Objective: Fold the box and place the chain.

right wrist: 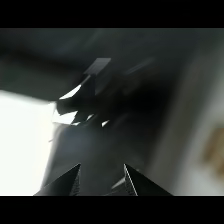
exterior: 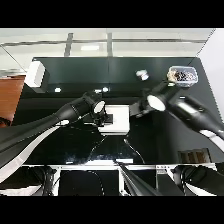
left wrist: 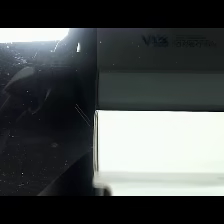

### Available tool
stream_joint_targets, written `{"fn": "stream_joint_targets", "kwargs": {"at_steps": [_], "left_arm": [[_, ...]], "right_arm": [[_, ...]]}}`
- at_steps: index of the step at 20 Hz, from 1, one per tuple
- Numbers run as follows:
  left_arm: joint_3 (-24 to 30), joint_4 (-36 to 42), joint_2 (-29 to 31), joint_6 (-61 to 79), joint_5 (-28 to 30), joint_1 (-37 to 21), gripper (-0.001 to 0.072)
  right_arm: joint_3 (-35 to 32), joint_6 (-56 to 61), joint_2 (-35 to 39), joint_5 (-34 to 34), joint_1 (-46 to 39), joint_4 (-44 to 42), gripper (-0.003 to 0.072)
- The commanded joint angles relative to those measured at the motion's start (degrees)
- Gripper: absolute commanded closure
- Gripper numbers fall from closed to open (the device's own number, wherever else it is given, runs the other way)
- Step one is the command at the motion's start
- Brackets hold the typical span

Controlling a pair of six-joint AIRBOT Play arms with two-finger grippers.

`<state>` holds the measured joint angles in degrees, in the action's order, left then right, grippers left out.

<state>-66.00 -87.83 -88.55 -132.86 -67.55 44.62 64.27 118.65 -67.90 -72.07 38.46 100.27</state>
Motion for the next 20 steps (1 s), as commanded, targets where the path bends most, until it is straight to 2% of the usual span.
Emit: {"fn": "stream_joint_targets", "kwargs": {"at_steps": [1, 2, 3, 4, 7, 9, 13, 16, 17, 19, 20], "left_arm": [[0.0, 0.0, 0.0, 0.0, 0.2, 0.0, 0.0682], [0.0, 0.0, 0.0, 0.0, 0.2, 0.0, 0.0682], [0.0, 0.0, 0.0, 0.0, 0.2, 0.0, 0.0682], [0.0, 0.0, 0.0, 0.0, 0.2, 0.0, 0.0682], [0.0, 0.0, 0.0, 0.0, 0.1, 0.0, 0.0683], [0.0, 0.0, 0.0, 0.0, -0.3, 0.0, 0.0682], [0.0, 0.0, 0.0, 0.0, -0.5, 0.0, 0.0682], [0.0, 0.0, 0.0, 0.0, -0.4, 0.0, 0.0682], [0.0, 0.0, 0.0, 0.0, -0.5, 0.0, 0.0683], [0.0, 0.0, 0.0, 0.3, -0.5, 0.0, 0.0682], [0.0, 0.0, 0.0, 0.7, -0.5, 0.0, 0.0682]], "right_arm": [[-0.1, -1.1, 5.2, 1.4, -4.9, 25.4, 0.0373], [-0.8, -1.1, 5.1, 6.3, -9.1, 26.4, 0.0371], [-1.8, -1.0, 4.8, 12.0, -13.7, 25.2, 0.0231], [-2.6, -1.0, 3.7, 18.0, -19.1, 22.9, -0.0026], [-1.7, -1.1, -3.1, 29.5, -32.5, 11.0, -0.002], [2.8, -1.1, -9.8, 32.1, -38.8, 5.8, -0.002], [21.9, -9.2, -28.0, 21.7, -44.4, -1.7, -0.0019], [35.3, -9.6, -40.3, 12.6, -45.8, -2.6, -0.0017], [38.3, -9.6, -43.1, 11.2, -46.2, -3.5, 0.0078], [41.4, -10.8, -46.4, 11.5, -46.9, -5.9, 0.0091], [42.7, -11.0, -47.6, 11.5, -46.9, -5.7, 0.0123]]}}
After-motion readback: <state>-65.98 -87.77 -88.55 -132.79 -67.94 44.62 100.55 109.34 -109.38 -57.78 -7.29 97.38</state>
